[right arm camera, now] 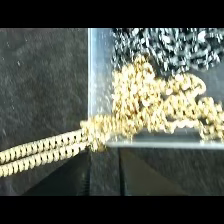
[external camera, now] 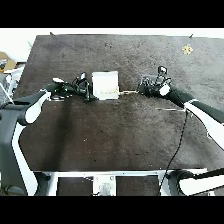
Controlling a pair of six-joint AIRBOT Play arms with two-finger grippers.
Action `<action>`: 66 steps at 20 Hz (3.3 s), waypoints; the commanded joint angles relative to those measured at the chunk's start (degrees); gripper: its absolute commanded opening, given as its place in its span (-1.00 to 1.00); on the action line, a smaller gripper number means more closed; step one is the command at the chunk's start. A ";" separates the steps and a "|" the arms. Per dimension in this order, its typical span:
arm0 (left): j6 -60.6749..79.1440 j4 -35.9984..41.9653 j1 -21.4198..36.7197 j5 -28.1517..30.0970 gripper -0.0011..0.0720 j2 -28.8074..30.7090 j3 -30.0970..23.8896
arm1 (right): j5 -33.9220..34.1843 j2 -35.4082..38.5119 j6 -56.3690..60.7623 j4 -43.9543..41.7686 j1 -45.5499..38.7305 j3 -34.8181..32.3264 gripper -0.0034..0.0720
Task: Fold the box and place the chain.
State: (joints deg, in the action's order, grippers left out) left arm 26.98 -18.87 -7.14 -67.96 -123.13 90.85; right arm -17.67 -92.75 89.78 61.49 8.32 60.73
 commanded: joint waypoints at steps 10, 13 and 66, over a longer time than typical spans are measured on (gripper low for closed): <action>0.02 0.00 0.04 0.02 -0.19 0.02 -0.02 | 1.88 0.68 -1.70 -1.27 2.03 1.16 -0.89; 0.02 0.00 0.04 0.02 -0.19 0.02 -0.02 | -1.90 5.31 -1.70 -1.29 2.12 1.16 -0.89; 0.02 0.00 0.04 0.02 -0.19 0.02 -0.02 | 3.85 -1.99 7.54 1.22 1.53 1.03 -0.31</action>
State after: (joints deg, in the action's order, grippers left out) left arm 27.00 -18.85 -7.14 -67.96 -123.13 90.85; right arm -17.76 -93.17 97.10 65.32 9.76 61.34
